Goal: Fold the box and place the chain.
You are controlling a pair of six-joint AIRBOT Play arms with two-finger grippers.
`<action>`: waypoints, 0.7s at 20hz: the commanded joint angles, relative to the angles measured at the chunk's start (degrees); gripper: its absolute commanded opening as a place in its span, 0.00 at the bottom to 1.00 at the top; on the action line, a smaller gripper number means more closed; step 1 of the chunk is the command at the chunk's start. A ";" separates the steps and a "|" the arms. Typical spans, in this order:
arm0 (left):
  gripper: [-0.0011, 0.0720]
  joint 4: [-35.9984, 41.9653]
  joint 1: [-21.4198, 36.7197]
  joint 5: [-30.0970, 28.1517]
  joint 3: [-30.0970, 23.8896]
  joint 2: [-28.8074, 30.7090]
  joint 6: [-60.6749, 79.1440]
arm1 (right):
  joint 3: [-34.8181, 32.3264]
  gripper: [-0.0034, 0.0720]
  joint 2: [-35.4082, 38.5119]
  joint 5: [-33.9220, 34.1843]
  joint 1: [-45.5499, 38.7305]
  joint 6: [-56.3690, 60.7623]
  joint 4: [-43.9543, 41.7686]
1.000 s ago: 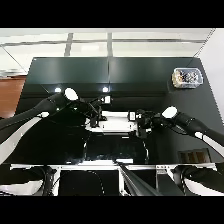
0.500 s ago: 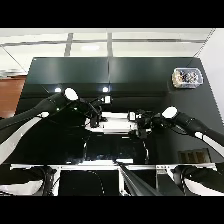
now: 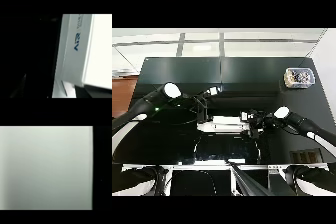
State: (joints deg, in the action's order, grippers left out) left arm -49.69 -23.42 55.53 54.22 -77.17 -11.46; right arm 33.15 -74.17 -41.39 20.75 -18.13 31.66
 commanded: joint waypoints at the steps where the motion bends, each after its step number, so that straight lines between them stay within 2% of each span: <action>1: 0.99 -8.72 1.11 3.82 0.04 5.99 -9.64 | 0.04 0.57 -0.04 -0.52 0.04 -0.17 0.31; 3: 0.96 -9.90 1.14 9.27 0.02 7.10 -16.09 | 0.04 0.57 -0.04 -0.52 0.04 -0.15 0.33; 4: 0.89 -9.84 1.09 12.79 -0.02 7.02 -19.87 | 0.04 0.54 -0.04 -0.52 0.04 -0.15 0.33; 5: 0.51 -9.27 0.90 15.61 -0.22 6.91 -24.02 | 0.04 0.41 -0.04 -0.55 0.04 -0.17 0.33; 6: 0.10 -8.02 0.70 18.29 -0.81 6.78 -25.05 | 0.04 0.34 -0.04 -0.59 0.04 -0.22 0.35; 7: 0.05 -5.84 0.28 19.74 -2.03 6.75 -24.81 | 0.04 0.34 -0.04 -0.59 0.04 -0.24 0.37; 9: 0.05 -2.03 -1.81 17.55 -5.95 6.75 -24.74 | 0.04 0.34 -0.04 -0.59 0.04 -0.24 0.35; 12: 0.05 2.16 -6.86 7.23 -10.21 6.75 -23.56 | 0.04 0.34 -0.04 -0.57 0.04 -0.24 0.33; 14: 0.06 8.22 -8.46 0.98 -10.47 6.75 -19.89 | 0.04 0.34 -0.04 -0.57 0.04 -0.24 0.35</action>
State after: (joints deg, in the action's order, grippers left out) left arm -48.82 -29.10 64.42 45.71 -70.50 -33.89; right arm 33.15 -74.17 -41.95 20.75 -18.37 31.97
